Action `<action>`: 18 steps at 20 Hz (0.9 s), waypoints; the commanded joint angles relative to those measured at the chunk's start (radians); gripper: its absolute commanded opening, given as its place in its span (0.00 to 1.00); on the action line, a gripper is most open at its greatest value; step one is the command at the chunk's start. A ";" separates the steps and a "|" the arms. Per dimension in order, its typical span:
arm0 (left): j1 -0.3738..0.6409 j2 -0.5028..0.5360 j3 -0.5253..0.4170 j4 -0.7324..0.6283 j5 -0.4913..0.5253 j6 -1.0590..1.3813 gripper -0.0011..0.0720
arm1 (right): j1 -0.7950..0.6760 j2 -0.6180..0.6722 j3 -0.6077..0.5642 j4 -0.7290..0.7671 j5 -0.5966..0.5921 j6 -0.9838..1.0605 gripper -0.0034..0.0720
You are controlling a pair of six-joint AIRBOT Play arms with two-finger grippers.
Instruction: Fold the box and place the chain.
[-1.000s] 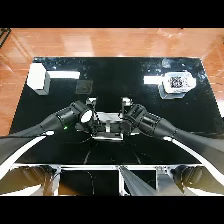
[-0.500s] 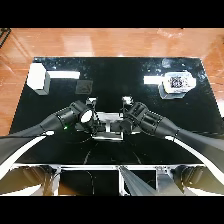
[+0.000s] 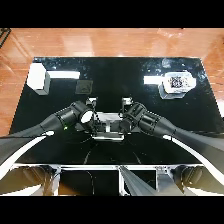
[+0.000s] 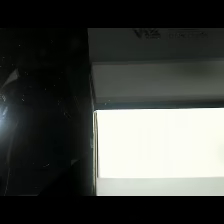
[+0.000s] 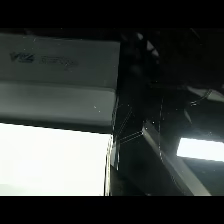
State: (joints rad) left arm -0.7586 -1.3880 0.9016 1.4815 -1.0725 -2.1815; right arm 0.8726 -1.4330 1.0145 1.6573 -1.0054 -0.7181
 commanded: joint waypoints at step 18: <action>0.000 -0.001 0.000 0.000 -0.005 0.002 0.04 | -0.211 0.491 0.001 0.027 -0.363 -0.394 0.63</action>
State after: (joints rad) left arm -0.7586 -1.3880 0.9016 1.4818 -1.0740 -2.1792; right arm 0.7383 -1.0832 1.0149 1.7096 -1.2675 -1.0401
